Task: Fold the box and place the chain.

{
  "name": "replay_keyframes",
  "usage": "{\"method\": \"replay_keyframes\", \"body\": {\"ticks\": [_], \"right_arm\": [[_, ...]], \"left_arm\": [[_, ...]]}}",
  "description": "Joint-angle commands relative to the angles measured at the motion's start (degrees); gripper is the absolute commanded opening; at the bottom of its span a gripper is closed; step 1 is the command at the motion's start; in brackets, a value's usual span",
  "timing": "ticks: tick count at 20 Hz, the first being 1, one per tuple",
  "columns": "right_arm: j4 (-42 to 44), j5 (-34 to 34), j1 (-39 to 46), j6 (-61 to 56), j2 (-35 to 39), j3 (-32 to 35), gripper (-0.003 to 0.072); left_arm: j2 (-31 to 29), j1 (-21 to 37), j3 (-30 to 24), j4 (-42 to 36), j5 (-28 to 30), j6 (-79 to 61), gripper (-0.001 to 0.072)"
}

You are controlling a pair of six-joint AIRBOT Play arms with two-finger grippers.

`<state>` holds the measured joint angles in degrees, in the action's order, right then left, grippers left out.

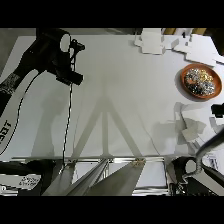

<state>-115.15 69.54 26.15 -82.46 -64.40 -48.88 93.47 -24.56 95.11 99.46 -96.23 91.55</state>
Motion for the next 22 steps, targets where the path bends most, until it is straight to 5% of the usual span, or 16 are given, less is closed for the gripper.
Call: {"method": "replay_keyframes", "body": {"ticks": [1,6,10,13,14,19,22], "right_arm": [[-6.6,0.9,1.9,2.0,-4.3,-1.0,0.0527],[-8.1,0.3,7.9,3.3,-8.7,-1.0,0.0508],[-7.5,-1.9,11.1,3.3,-12.5,-1.0,0.0342],[-5.1,-1.4,10.5,3.5,-14.4,-1.0,0.0046],[-3.8,-1.2,9.6,3.6,-14.1,-1.0,0.0017],[-1.5,9.1,-0.2,7.0,-9.7,-1.0,0.0016],[11.8,8.6,-6.1,10.1,-2.1,-0.5,0.0015]], "left_arm": [[0.0,0.0,0.0,0.0,0.0,0.0,0.0008],[0.0,0.0,0.0,0.0,0.0,0.0,0.0008],[0.0,0.0,0.0,0.0,0.0,0.0,0.0008],[0.0,0.0,0.0,0.0,0.0,0.0,0.0008],[0.0,0.0,0.0,0.0,0.0,0.0,0.0008],[0.0,0.0,0.0,0.0,0.0,0.0,0.0008],[0.0,0.0,0.0,0.0,0.0,0.0,0.0008]]}}
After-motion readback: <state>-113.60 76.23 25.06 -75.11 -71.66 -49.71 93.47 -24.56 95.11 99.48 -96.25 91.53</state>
